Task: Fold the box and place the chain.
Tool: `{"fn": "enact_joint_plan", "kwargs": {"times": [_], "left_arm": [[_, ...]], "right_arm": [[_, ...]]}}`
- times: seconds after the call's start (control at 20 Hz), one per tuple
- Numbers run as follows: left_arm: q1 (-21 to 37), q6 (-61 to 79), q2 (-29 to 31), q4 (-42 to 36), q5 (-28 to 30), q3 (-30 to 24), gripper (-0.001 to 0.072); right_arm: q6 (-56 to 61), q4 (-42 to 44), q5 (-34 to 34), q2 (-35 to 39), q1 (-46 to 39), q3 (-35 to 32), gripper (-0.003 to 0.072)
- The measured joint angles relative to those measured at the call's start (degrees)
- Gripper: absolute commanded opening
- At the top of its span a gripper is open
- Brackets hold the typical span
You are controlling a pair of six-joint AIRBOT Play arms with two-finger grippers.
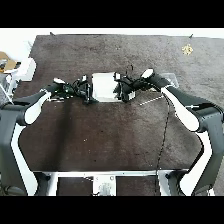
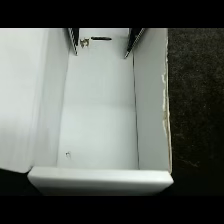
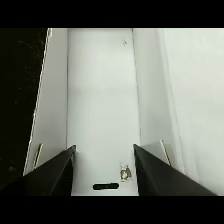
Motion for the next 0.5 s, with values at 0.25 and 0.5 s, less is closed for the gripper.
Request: {"fn": "enact_joint_plan", "kwargs": {"times": [0.25,0.5], "left_arm": [[0.0,-0.1,0.0,0.0,0.0,0.0,0.0171],[0.0,0.0,0.0,-0.1,0.0,0.0,0.0171]], "right_arm": [[-0.2,-0.7,-0.6,0.0,-0.1,0.0,0.0679],[0.5,-2.3,-0.8,0.6,-0.7,0.0,0.0138]]}}
